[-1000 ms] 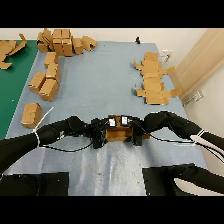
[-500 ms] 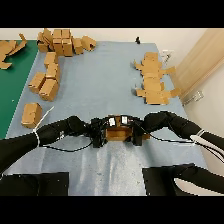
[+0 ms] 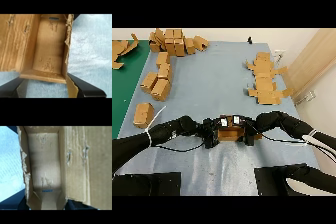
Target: Fold the box.
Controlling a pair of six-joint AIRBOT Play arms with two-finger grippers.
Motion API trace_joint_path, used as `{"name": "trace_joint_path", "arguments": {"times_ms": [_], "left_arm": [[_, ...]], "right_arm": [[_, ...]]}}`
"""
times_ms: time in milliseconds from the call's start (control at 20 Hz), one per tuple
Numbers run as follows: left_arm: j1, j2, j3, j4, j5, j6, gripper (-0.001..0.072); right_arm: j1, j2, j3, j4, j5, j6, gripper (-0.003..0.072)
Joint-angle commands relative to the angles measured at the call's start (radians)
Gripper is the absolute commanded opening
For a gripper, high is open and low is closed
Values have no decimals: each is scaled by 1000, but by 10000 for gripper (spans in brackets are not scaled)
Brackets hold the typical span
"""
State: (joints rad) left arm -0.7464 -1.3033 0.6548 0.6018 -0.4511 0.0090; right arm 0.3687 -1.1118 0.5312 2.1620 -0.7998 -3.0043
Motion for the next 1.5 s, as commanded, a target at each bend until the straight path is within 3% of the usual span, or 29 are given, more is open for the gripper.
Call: {"name": "trace_joint_path", "arguments": {"times_ms": [0, 500, 950, 1000, 1050, 1100, 1450], "left_arm": [[0, 1, 14, 5, 4, 2, 714], [-2, 0, 30, 22, -66, 34, 714], [-53, 0, 30, 22, -17, 36, 712], [-54, 0, 29, 23, -7, 31, 661], [-53, 0, 29, 26, -2, 28, 526], [-51, 0, 29, 27, -4, 28, 482], [-50, 0, 29, 27, -2, 27, 481]], "right_arm": [[1, 1, 0, 0, -7, 0, 499], [1, 1, 1, 0, -70, 0, 499], [1, 1, 1, 8, -70, 0, 499], [1, 1, 1, 8, -70, 0, 499], [1, 1, 1, 8, -70, 0, 499], [1, 1, 1, 8, -72, 0, 499], [1, 1, 1, 7, -74, 0, 499]]}}
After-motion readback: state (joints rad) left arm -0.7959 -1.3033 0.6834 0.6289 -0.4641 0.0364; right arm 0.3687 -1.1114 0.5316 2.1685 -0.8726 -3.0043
